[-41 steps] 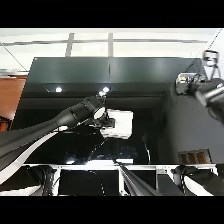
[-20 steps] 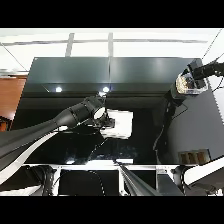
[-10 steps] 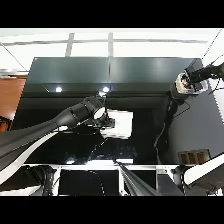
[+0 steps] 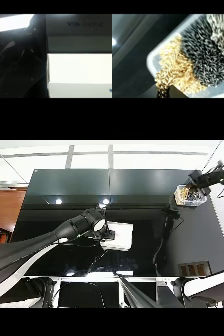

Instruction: Fold the box and place the chain.

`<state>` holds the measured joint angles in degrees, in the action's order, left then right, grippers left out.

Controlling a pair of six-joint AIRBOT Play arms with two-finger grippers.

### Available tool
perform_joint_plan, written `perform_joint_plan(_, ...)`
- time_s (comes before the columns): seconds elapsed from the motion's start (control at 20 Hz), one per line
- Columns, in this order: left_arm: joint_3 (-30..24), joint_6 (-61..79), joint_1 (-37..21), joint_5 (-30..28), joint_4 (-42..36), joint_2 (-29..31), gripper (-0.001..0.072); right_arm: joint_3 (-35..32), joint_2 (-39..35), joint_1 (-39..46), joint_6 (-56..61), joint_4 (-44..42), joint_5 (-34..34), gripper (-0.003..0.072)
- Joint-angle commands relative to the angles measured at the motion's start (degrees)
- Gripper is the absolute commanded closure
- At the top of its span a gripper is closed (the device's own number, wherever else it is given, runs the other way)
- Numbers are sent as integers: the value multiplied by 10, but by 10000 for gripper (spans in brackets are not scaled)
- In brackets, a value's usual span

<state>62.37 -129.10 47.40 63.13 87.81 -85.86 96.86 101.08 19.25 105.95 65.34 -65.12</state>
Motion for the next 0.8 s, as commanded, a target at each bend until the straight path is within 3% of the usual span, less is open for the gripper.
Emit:
perform_joint_plan(0.0,0,1,0,-1,0,0,682,3,-85,5,-81,-2,1,674)
perform_joint_plan(0.35,0,1,0,-17,0,0,682,3,-273,9,-134,-30,24,674)
perform_joint_plan(0.75,0,0,0,-27,0,0,682,3,-393,9,-187,-151,24,674)
